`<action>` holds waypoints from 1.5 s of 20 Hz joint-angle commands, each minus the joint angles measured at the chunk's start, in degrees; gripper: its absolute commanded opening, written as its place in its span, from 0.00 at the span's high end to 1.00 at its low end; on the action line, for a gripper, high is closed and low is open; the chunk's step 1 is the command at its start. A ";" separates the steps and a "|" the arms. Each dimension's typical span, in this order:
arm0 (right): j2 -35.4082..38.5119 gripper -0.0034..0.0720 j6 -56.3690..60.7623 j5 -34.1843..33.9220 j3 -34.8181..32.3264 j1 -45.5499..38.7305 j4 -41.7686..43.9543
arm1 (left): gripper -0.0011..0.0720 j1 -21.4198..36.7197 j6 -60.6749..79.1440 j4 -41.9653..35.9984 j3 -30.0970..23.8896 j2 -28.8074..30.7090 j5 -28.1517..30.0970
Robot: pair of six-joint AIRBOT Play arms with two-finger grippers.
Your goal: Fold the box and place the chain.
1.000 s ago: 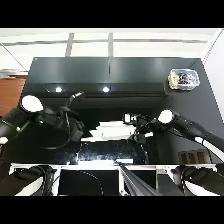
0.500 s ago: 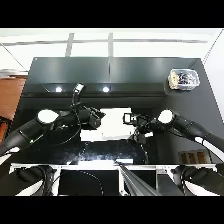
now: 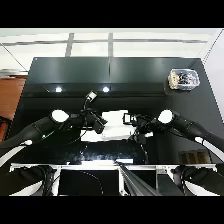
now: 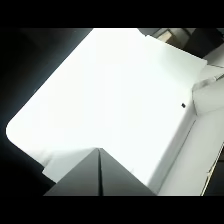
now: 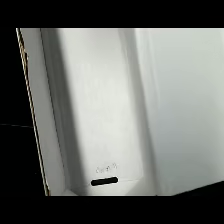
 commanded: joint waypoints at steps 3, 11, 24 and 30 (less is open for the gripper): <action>-0.04 0.33 0.07 -0.09 -0.04 0.00 0.07 | 0.95 -0.04 0.39 6.01 1.77 0.07 -4.31; -0.04 0.33 0.07 -0.09 -0.04 0.00 0.07 | 0.94 16.46 -12.90 29.03 5.03 14.16 -18.16; -0.04 0.33 0.07 -0.09 -0.04 0.00 0.07 | 0.00 6.10 21.92 27.65 -3.21 14.16 -15.43; -0.04 0.33 0.07 -0.09 -0.04 0.00 0.07 | 0.03 1.70 20.61 20.87 -3.48 8.17 -9.55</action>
